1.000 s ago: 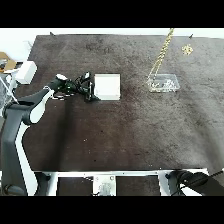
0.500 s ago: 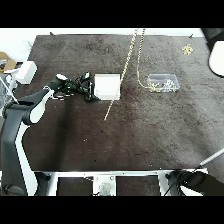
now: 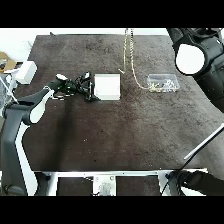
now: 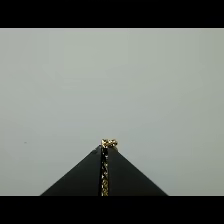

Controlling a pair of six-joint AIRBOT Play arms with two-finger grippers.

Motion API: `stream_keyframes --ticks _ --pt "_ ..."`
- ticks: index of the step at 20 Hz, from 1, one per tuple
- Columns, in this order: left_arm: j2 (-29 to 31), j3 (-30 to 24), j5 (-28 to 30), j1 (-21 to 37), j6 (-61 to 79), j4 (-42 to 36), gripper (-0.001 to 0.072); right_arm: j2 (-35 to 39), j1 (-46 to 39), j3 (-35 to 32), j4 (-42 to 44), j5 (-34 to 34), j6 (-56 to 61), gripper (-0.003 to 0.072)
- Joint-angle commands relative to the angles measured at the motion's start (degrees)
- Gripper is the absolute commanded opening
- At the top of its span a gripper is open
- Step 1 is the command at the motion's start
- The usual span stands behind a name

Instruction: Fold the box and place the chain.

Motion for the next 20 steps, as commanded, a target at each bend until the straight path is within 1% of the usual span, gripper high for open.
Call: stream_keyframes --ticks 1,5,12,14,15,20 --pt "-0.02 -0.02 0.00 -0.02 0.02 0.02 0.0346 -1.84 0.15 2.21 0.44 -0.98 -0.48 0.0002" --pt "-0.02 -0.02 0.00 -0.04 0.02 0.02 0.0346 -1.97 0.13 2.23 0.44 -1.05 -2.78 0.0003" --pt "-0.02 -0.02 0.00 -0.04 0.02 0.02 0.0346 -1.97 0.13 2.23 0.44 -1.01 -3.02 0.0003" --pt "-0.02 -0.02 0.00 -0.04 0.02 0.02 0.0346 -1.95 -0.07 2.23 0.48 -1.01 -8.39 0.0003" --pt "-0.02 -0.02 0.00 -0.04 0.02 0.02 0.0346 -1.95 -0.46 2.23 0.48 -0.92 -9.18 0.0002" --pt "-0.02 -0.02 0.00 -0.04 0.02 0.02 0.0346 -1.97 -1.70 2.23 4.37 2.43 -9.14 0.0002"
